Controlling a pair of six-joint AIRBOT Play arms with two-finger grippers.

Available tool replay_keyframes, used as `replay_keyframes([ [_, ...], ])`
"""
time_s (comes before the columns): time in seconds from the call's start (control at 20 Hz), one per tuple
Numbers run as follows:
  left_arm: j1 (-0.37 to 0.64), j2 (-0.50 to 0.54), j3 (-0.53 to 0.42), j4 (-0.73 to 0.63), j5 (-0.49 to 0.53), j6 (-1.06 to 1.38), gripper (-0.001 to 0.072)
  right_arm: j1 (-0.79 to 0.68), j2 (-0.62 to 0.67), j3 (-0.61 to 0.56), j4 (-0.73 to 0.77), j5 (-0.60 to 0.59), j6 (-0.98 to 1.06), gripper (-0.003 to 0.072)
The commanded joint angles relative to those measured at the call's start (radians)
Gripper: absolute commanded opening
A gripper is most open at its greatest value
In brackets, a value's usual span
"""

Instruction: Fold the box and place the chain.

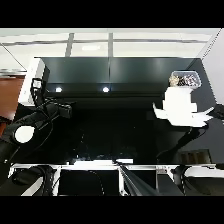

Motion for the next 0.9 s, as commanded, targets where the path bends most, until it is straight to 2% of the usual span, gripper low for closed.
replay_keyframes([
  [0.0,-0.001,0.000,0.000,-0.006,0.001,-0.001,0.0711,0.036,0.040,-0.052,0.171,0.081,-0.062,0.0017],
  [0.15,-0.001,0.000,0.000,-0.032,0.001,0.000,0.0711,0.094,0.144,-0.195,0.471,0.056,-0.181,0.0017],
  [0.25,-0.017,-0.002,0.000,-0.060,0.001,-0.001,0.0710,0.153,0.236,-0.332,0.662,0.033,-0.267,0.0017],
  [0.4,-0.047,-0.067,0.034,-0.173,-0.021,-0.003,0.0710,0.308,0.396,-0.572,0.828,-0.105,-0.351,0.0017],
  [0.55,-0.054,-0.211,0.171,-0.212,-0.184,-0.001,0.0708,0.535,0.512,-0.755,0.908,-0.299,-0.367,0.0017],
  [0.65,-0.024,-0.345,0.303,-0.257,-0.348,0.009,0.0705,0.674,0.532,-0.819,0.949,-0.396,-0.366,0.0017],
  [0.75,0.046,-0.481,0.412,-0.401,-0.562,0.132,0.0705,0.781,0.532,-0.836,0.951,-0.452,-0.364,0.0018],
  [0.85,0.122,-0.608,0.474,-0.591,-0.763,0.278,0.0705,0.853,0.532,-0.836,0.961,-0.478,-0.364,0.0018],
])
